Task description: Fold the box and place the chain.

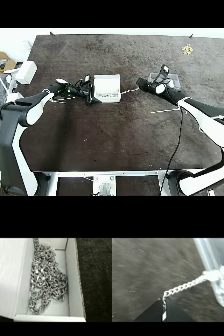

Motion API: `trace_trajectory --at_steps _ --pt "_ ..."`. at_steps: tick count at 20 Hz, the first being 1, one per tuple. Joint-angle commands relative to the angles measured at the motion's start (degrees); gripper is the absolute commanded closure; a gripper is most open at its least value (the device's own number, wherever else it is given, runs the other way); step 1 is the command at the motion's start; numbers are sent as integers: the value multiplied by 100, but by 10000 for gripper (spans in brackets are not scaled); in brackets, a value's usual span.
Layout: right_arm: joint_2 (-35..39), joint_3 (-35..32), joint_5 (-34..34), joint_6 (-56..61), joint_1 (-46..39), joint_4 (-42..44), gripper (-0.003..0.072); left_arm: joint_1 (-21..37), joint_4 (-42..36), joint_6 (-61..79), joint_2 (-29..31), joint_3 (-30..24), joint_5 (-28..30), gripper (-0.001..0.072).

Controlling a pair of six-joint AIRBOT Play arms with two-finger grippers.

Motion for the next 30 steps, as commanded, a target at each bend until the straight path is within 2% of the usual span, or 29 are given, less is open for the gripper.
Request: trace_trajectory --at_steps 1,6,9,13,17,18,23,24,25,26,27,30 --pt "691 7 72 0 271 -448 682 0 2 0 4 0 2 435" --pt "1963 7 22 0 881 -997 682 0 2 0 4 0 2 434" --pt "2457 7 -356 0 1329 -1182 683 0 2 0 4 2 0 435" --pt "2636 9 -1161 -63 1926 -1241 682 0 2 0 4 2 2 435" --pt "2441 7 -1443 -59 2345 -1239 683 0 2 0 4 2 2 435" --pt "2345 7 -1333 -59 2389 -1239 682 0 2 0 4 0 0 435" --pt "1888 4 33 -57 2417 -1222 681 0 2 0 4 2 2 435" --pt "1816 4 234 -59 2415 -1224 660 0 2 0 4 0 0 435" --pt "1770 4 435 -66 2415 -1263 445 0 2 0 4 2 2 435" --pt "1775 4 623 -105 2413 -1449 353 0 2 0 4 2 0 435" --pt "1823 7 813 -101 2378 -1755 416 0 2 0 4 2 2 435" --pt "2079 4 1443 -98 1926 -2081 420 0 2 0 4 0 0 435"
